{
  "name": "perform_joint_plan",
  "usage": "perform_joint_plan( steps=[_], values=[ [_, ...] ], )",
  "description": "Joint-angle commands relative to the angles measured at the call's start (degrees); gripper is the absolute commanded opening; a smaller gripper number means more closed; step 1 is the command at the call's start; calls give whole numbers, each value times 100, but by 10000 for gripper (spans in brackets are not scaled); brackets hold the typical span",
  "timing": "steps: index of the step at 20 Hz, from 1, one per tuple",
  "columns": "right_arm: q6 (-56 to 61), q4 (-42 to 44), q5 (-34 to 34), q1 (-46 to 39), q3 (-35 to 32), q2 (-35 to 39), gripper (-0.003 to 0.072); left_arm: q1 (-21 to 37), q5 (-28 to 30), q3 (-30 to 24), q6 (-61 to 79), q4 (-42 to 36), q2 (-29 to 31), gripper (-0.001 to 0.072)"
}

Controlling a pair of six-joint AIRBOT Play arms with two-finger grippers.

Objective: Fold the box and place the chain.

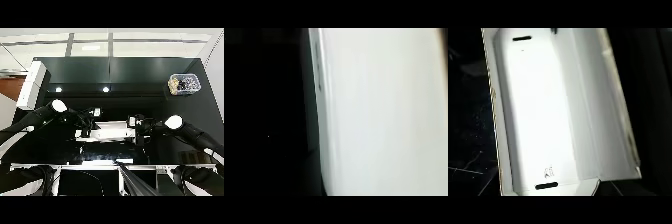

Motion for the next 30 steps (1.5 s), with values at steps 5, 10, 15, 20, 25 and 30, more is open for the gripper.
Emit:
perform_joint_plan(
  steps=[5, 10, 15, 20, 25, 30],
  values=[
    [-330, 24, -118, 76, -2, -374, 700, -2, 11, -2, 0, 0, 4, 29],
    [-522, 37, -175, 76, -2, -577, 700, -2, 9, -2, 0, 0, 2, 28],
    [-520, 35, -216, 76, -2, -605, 700, -2, 9, -2, 0, -2, 2, 29],
    [-365, -133, -437, 269, -2, -625, 700, -2, 4, -2, -2, -4, 2, 29],
    [-330, -142, -472, 280, -2, -629, 699, -2, -9, -2, -2, -4, 2, 29],
    [-328, -155, -476, 282, -2, -629, 699, -2, -13, -2, -2, -4, 2, 30]
  ],
)
